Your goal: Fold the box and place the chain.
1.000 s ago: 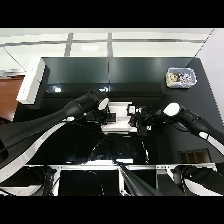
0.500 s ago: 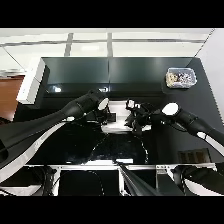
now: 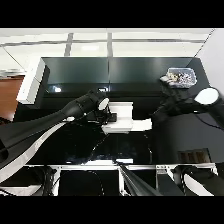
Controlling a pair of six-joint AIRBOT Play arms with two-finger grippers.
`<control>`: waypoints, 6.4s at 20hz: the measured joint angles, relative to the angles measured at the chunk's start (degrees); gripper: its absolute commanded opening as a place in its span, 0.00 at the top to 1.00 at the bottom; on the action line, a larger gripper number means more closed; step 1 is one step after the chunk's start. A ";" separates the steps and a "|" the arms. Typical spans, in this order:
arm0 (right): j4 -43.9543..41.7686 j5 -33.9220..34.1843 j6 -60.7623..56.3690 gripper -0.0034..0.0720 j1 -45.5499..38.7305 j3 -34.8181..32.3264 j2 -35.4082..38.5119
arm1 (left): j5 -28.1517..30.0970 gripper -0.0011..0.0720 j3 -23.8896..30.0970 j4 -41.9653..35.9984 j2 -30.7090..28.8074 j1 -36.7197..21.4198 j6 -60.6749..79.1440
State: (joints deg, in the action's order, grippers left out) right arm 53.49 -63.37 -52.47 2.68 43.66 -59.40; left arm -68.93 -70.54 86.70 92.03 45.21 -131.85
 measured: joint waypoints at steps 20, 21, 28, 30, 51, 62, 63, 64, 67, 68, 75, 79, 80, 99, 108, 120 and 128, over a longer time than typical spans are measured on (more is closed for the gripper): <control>-26.53 1.88 -5.35 0.08 -1.38 -11.26 -13.77 | 0.76 0.95 0.00 -0.22 0.00 0.00 0.02; -26.49 0.76 -5.07 0.08 -1.14 -10.29 -13.86 | 0.79 0.95 0.00 -0.24 0.00 0.00 0.04; -26.53 -1.70 -6.51 0.22 3.82 -6.69 -13.99 | 0.94 0.95 0.00 -0.39 0.00 0.00 0.02; -24.98 -1.01 -8.76 0.48 6.23 -5.40 -13.99 | 0.94 0.95 0.00 -0.39 0.00 0.00 0.02; 9.33 7.26 -49.57 0.55 26.05 7.67 -14.23 | 0.90 0.95 0.00 -0.44 0.00 0.00 0.02; 21.00 1.64 -64.59 0.56 31.01 12.31 -19.47 | 0.96 0.95 0.00 -0.57 0.00 0.00 0.04; 21.57 1.29 -65.51 0.56 31.41 12.74 -20.00 | 0.96 0.95 0.00 -0.55 0.00 0.00 0.04; 22.03 1.01 -66.47 0.56 31.89 13.22 -20.59 | 0.94 0.95 0.00 -0.50 0.00 0.00 0.04; 23.76 0.44 -68.96 0.65 33.68 14.80 -22.14 | 0.94 0.95 0.00 -0.42 0.00 0.00 0.04; 24.61 0.35 -69.61 0.65 34.32 15.34 -22.53 | 0.96 0.95 0.00 -0.42 0.00 0.00 0.04; 29.55 -1.38 -75.25 0.65 36.13 16.98 -24.26 | 0.96 0.95 0.00 -0.42 0.00 0.00 0.04; 29.51 -2.60 -76.17 0.65 36.24 17.11 -25.22 | 1.01 0.95 0.00 -0.46 0.00 0.02 0.07; 29.16 -2.47 -76.22 0.65 36.24 17.11 -25.38 | 0.96 0.95 0.00 -0.42 0.00 0.02 0.07; 27.15 -0.94 -76.63 0.41 36.00 17.14 -26.36 | 1.05 0.95 0.00 -0.37 0.00 0.00 0.04; 27.69 -6.47 -68.50 0.31 34.97 19.32 -16.50 | 1.22 0.95 0.00 -0.22 0.00 0.00 0.00; 48.30 12.59 -59.69 0.00 3.10 27.91 -20.44 | 1.36 0.95 0.00 -0.09 0.00 0.00 0.07; 34.73 -8.26 -58.95 0.01 -14.43 68.04 -52.78 | 0.94 0.95 0.00 0.00 0.00 0.00 0.04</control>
State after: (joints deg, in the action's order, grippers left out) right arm 88.23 -71.64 -111.42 -11.75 111.70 -112.18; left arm -67.99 -70.54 86.70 92.03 45.21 -131.81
